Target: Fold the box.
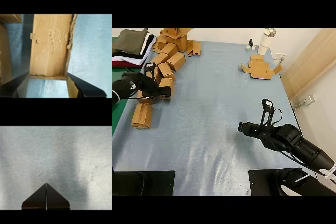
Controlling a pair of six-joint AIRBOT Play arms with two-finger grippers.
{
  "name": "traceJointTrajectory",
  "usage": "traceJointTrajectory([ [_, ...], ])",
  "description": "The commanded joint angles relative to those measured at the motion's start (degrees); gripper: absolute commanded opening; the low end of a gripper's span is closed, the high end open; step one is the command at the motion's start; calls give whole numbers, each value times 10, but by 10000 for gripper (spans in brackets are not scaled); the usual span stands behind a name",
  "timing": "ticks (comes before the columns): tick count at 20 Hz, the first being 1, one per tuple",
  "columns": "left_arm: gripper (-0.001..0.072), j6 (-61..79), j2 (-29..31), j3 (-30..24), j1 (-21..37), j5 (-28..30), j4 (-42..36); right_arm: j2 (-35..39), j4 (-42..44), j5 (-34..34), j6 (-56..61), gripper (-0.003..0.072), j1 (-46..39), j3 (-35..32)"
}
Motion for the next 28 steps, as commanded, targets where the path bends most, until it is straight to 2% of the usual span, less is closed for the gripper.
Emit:
traceJointTrajectory([
  [1, 692, 0, 29, 42, 2, 115, 5, -1, 7, -13, -34, 4, 0, 5],
  [3, 671, 0, 56, 66, 0, 157, 3, -1, 6, -59, -56, 4, 0, 29],
  [5, 16, 37, 94, 81, -4, 182, -15, -12, 7, -105, -63, 4, -11, 70],
  [8, 11, 55, 148, 79, -32, 191, -73, -77, 54, -162, -148, 4, -59, 164],
  [12, 11, 49, 186, 46, -162, 174, -94, -247, 140, -236, -272, 4, -100, 309],
  [14, 11, 27, 185, 13, -229, 143, -93, -323, 155, -256, -297, 4, -93, 362],
  [16, 11, 1, 185, -28, -272, 102, -87, -376, 167, -256, -303, 4, -86, 395],
  [19, 11, -26, 185, -65, -282, 71, -88, -420, 176, -259, -312, 4, -70, 429],
  [28, 13, -26, 185, -67, -282, 68, -88, -423, 184, -259, -322, 4, -57, 432],
])
